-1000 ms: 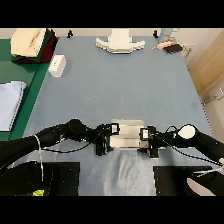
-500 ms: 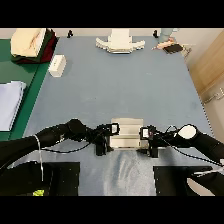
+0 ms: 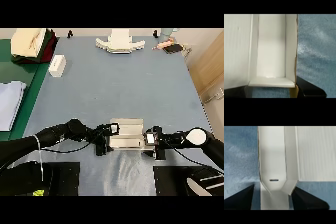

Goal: Fold the box.

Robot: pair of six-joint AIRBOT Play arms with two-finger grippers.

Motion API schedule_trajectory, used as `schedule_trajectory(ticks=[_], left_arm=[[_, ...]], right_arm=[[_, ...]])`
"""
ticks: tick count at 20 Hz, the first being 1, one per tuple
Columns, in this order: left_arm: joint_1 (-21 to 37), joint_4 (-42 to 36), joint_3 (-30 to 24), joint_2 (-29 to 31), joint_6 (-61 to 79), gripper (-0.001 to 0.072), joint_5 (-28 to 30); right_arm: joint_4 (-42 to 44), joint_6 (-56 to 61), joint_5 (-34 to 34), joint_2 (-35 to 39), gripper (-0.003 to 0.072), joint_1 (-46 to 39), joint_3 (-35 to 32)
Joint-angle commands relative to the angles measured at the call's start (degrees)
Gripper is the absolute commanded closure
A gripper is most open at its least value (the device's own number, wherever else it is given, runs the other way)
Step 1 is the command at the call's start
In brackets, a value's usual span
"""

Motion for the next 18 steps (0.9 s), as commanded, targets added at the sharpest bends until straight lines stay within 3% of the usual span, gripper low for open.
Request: schedule_trajectory(ticks=[1,3,7,9,11,12,14,17,18], left_arm=[[0.0,0.0,0.0,0.0,0.0,0.0285,0.0],[0.0,0.0,0.0,0.0,0.0,0.0286,0.0],[0.0,0.0,0.0,0.0,0.0,0.0286,0.0],[0.0,0.0,0.0,0.0,0.0,0.0286,0.0],[0.0,0.0,0.0,0.0,0.0,0.0286,0.0],[0.0,0.0,0.0,-0.1,0.0,0.0286,0.0],[0.0,0.0,0.0,0.0,0.0,0.0286,0.0],[0.0,0.0,0.0,0.0,0.0,0.0286,0.0],[0.0,0.0,0.0,0.0,0.0,0.0286,0.0]], right_arm=[[-7.9,11.0,2.4,6.3,-0.0019,0.0,0.0],[-4.6,15.8,2.8,10.6,-0.002,0.0,0.1],[12.8,26.4,2.7,18.0,-0.002,0.0,0.1],[22.7,46.0,1.4,19.8,-0.002,0.0,0.0],[25.1,70.5,0.7,19.0,-0.002,0.0,0.0],[24.0,77.0,1.3,18.1,-0.0017,0.1,0.0],[24.7,78.6,1.1,16.1,0.0066,0.6,0.0],[29.5,78.6,-0.5,12.3,0.0073,0.8,0.0],[29.7,78.7,-0.5,10.9,0.0131,0.8,0.0]])
